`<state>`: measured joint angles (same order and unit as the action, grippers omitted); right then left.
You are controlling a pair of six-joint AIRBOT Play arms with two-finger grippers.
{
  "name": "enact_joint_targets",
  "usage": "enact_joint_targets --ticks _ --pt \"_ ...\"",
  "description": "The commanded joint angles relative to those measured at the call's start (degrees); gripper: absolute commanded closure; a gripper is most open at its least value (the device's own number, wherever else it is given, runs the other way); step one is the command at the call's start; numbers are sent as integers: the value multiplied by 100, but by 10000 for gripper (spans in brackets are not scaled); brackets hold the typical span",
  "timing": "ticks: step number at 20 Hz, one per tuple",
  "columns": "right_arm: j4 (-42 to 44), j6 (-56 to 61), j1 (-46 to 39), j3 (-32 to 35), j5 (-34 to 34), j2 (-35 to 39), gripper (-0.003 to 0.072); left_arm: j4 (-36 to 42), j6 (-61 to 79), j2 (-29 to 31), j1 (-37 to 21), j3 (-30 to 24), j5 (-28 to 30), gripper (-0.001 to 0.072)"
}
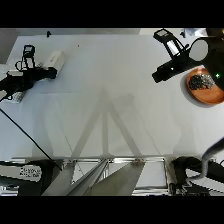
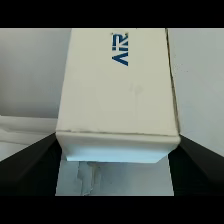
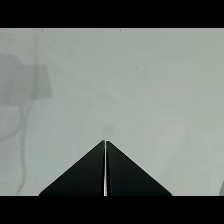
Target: Fold the box and place the chain.
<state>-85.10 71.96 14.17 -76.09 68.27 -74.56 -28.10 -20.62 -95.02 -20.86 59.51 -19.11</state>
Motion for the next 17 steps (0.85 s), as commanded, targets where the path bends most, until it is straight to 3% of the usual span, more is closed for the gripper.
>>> enact_joint_targets --ticks 1,6,10,17 --pt "0 2 -2 -4 -15 4 676 -31 -37 -68 -22 4 -33 9" --pt "0 2 -2 -4 -15 4 676 -354 -37 365 -20 4 -282 7" --pt "0 2 -2 -4 -15 4 676 -881 -37 1082 -20 4 -321 9" --pt "0 2 -2 -4 -15 4 676 -881 -20 2144 -20 4 -745 11"
